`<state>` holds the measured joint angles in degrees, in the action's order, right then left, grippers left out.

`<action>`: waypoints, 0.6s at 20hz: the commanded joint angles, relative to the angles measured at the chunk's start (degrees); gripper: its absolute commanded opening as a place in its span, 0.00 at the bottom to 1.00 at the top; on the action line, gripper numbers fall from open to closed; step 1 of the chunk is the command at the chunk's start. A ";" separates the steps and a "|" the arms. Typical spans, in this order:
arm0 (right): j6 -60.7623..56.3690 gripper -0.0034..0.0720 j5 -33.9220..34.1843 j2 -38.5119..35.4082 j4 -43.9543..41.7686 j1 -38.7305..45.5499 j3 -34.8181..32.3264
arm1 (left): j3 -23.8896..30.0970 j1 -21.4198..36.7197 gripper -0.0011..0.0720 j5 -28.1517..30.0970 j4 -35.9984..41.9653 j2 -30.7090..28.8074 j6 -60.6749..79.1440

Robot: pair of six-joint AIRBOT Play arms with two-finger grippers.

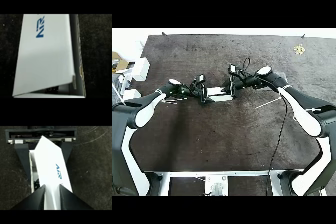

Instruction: Fold the box and place the chain.

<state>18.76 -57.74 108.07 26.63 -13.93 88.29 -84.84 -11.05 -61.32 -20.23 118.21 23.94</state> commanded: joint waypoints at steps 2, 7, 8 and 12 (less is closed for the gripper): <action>-0.96 0.31 -0.46 -0.28 0.57 0.02 0.02 | -0.02 -0.02 0.49 -0.22 -0.13 -0.04 0.09; -2.34 0.31 -2.43 0.83 1.01 0.02 -0.09 | -0.02 -0.02 0.49 -0.24 -0.13 -0.04 0.07; -2.47 0.31 -2.45 1.33 1.95 0.02 -0.11 | -0.02 -0.02 0.49 -0.24 -0.13 -0.04 0.07; -4.04 0.31 -7.78 1.88 3.21 0.09 -0.09 | -0.02 -0.02 0.49 -0.24 -0.13 -0.04 0.07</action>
<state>15.75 -61.12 109.56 28.56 -13.89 88.23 -84.84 -11.05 -61.58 -20.43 118.21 24.03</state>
